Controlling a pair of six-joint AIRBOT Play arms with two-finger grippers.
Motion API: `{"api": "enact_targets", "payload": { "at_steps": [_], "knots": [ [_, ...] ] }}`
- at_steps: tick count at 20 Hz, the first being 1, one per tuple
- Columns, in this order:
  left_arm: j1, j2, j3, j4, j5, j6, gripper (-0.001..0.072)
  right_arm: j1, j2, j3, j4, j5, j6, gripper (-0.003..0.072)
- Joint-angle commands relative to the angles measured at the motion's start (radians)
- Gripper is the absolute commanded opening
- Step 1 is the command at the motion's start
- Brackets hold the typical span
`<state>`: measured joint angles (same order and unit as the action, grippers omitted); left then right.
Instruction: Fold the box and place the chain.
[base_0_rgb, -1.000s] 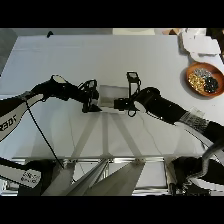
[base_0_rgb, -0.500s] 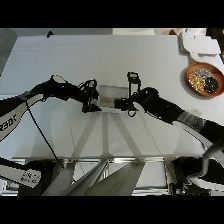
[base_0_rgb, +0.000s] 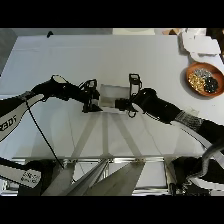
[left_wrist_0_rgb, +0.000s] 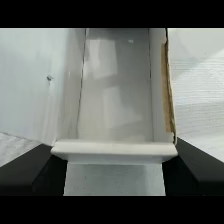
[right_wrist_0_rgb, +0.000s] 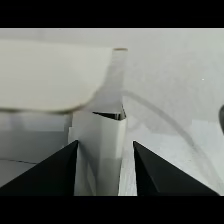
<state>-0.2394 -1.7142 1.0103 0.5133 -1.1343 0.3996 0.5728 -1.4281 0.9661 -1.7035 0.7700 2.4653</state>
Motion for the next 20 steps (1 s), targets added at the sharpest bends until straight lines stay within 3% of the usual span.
{"api": "enact_targets", "payload": {
  "at_steps": [1,6,9,11,12,14,20],
  "knots": [
    [0.001,-0.001,0.0,0.003,0.001,0.0,0.0344,0.0,-0.008,0.001,-0.05,0.007,0.052,0.0283],
    [0.001,-0.001,0.0,0.003,0.001,0.0,0.0344,0.0,-0.068,0.052,-0.077,0.086,0.052,0.0272],
    [0.001,-0.001,0.0,0.003,0.001,0.0,0.0344,0.0,-0.079,0.082,-0.076,0.087,0.052,0.0143],
    [0.001,-0.001,0.0,0.003,0.0,0.0,0.0344,0.0,-0.079,0.094,-0.076,0.09,0.053,0.0143],
    [0.001,-0.001,0.0,0.003,0.001,0.0,0.0344,0.0,-0.079,0.098,-0.076,0.091,0.064,0.0151],
    [0.001,-0.001,0.0,0.003,0.0,0.0,0.0344,0.01,-0.079,0.1,-0.077,0.073,0.077,0.0361],
    [0.001,-0.001,0.0,0.003,0.001,0.0,0.0344,0.045,-0.117,0.104,-0.145,0.089,0.188,0.0355]
  ]
}}
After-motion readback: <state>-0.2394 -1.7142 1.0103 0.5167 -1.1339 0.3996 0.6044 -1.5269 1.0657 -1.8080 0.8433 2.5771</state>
